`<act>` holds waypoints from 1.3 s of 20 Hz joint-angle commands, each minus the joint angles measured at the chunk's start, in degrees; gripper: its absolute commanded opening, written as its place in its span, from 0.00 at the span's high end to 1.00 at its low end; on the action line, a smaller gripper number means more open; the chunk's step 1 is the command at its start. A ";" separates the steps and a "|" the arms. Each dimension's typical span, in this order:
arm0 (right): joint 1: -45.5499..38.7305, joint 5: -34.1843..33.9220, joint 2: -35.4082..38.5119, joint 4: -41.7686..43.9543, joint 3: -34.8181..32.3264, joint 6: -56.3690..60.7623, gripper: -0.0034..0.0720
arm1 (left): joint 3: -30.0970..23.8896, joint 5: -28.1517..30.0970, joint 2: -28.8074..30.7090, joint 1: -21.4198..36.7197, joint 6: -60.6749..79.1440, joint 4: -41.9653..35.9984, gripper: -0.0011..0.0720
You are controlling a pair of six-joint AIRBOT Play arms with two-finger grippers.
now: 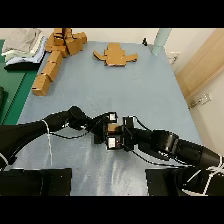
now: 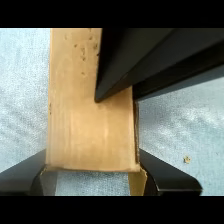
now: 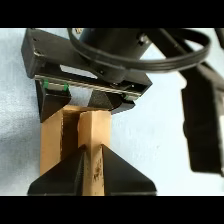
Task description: Fold the box.
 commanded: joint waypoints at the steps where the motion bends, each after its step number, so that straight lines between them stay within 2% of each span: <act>1: 0.07 -1.29 0.61 2.23 0.02 -0.07 0.75 | 0.00 0.02 0.02 0.04 0.02 0.02 0.33; 6: 0.07 -1.70 0.55 6.84 0.02 -1.81 0.75 | 0.00 0.02 0.02 0.04 0.02 0.02 0.33; 8: 0.07 -1.92 0.37 6.82 0.02 -1.81 0.80 | 0.00 0.02 0.02 0.04 0.02 0.04 0.33; 19: 0.11 -2.49 0.17 9.03 0.02 -3.15 0.79 | 0.00 0.02 0.02 0.04 0.02 0.02 0.33; 20: 0.09 -2.32 0.26 8.20 0.04 -3.13 0.67 | 0.00 0.02 0.02 0.04 0.02 0.02 0.33; 21: 0.09 -2.21 0.50 6.84 0.07 -3.10 0.50 | 0.00 0.02 0.02 0.04 0.02 0.02 0.33; 26: -0.07 -2.38 1.46 5.57 0.02 -3.02 0.48 | 0.00 0.02 0.02 0.04 0.02 0.02 0.33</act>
